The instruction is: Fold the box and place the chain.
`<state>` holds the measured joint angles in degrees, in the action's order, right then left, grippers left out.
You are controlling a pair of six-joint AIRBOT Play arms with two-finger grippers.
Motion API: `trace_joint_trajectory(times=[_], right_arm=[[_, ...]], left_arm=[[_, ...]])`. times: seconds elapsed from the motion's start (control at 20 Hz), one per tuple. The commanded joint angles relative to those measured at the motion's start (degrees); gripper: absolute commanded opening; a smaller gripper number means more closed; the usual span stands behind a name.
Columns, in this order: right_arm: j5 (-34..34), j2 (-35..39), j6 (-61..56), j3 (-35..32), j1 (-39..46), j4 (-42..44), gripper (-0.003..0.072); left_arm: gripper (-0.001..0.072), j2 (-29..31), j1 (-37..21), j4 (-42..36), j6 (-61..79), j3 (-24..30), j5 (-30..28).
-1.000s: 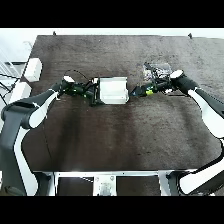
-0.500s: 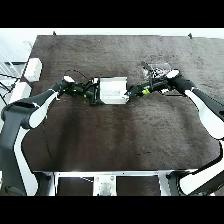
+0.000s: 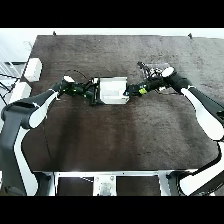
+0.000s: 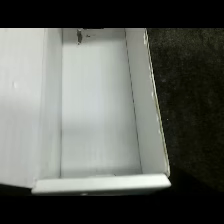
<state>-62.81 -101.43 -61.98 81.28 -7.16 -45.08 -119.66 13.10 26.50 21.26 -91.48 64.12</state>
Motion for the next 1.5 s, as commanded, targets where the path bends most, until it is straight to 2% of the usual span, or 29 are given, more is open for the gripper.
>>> trace_joint_trajectory(times=[0.0, 0.15, 0.4, 0.6, 0.9, 1.05, 1.2, 1.45], right_arm=[[1.9, 0.0, -5.3, 1.4, -1.9, -2.6, 0.0516], [2.8, 0.0, -7.8, 2.0, -3.2, -3.7, 0.0516], [4.9, 0.0, -15.8, 2.2, -5.4, -12.3, 0.0515], [7.8, -0.1, -21.0, 2.2, -7.6, -16.0, 0.0515], [8.2, -0.4, -35.3, 3.2, -11.8, -29.6, 0.0495], [7.2, -0.4, -41.1, 4.9, -13.1, -37.3, 0.0495], [6.7, -0.6, -43.5, 6.6, -13.1, -39.0, 0.0495], [-2.8, -4.9, -45.6, 14.3, -13.2, -40.1, 0.0495]], left_arm=[[0.0419, 0.0, 0.0, 0.0, 0.0, 0.0, 0.0], [0.0419, 0.0, 0.0, 0.0, 0.0, 0.0, 0.0], [0.0419, 0.0, 0.0, 0.0, 0.0, 0.0, 0.0], [0.0419, 0.0, 0.0, 0.0, 0.0, 0.0, 0.0], [0.0419, 0.0, 0.0, 0.0, 0.0, 0.0, 0.0], [0.0419, 0.0, 0.0, 0.0, 0.0, 0.0, 0.0], [0.0419, 0.0, 0.0, 0.0, 0.0, 0.0, 0.0], [0.0419, 0.0, 0.0, 0.0, 0.0, 0.0, 0.0]])
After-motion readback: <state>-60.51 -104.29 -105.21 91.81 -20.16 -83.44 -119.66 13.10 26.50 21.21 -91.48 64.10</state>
